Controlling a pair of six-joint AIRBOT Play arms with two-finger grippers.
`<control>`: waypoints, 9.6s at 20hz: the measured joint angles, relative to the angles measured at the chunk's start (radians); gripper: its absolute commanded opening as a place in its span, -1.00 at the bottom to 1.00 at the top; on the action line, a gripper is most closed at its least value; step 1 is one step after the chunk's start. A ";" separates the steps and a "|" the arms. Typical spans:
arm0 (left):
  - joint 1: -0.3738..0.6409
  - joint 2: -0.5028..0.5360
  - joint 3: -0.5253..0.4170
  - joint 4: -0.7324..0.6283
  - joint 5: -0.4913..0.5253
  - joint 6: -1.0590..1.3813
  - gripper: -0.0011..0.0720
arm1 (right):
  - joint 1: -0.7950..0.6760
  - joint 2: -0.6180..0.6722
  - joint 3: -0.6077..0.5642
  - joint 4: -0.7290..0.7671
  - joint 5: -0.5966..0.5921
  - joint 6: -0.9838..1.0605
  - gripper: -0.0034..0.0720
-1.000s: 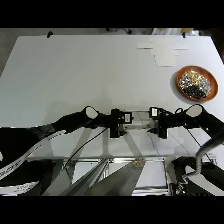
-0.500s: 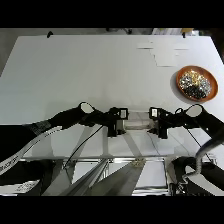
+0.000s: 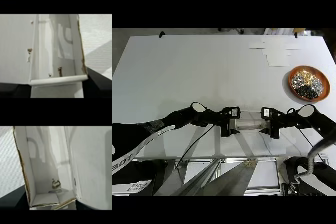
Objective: Fold the box and place the chain.
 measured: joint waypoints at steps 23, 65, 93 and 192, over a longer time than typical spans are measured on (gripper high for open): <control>-0.001 -0.002 0.000 0.037 0.036 -0.061 0.94 | 0.000 0.000 0.000 0.000 0.001 0.000 -0.01; -0.027 -0.002 0.002 0.030 0.070 -0.061 -0.50 | -0.002 0.153 -0.001 -0.150 0.085 0.226 0.89; -0.027 -0.002 0.002 0.030 0.068 -0.061 -0.50 | 0.087 0.125 -0.001 0.206 -0.330 0.489 -0.87; -0.027 -0.002 0.002 0.031 0.068 -0.061 -0.50 | -0.176 -0.024 0.202 -0.187 0.309 1.407 -0.70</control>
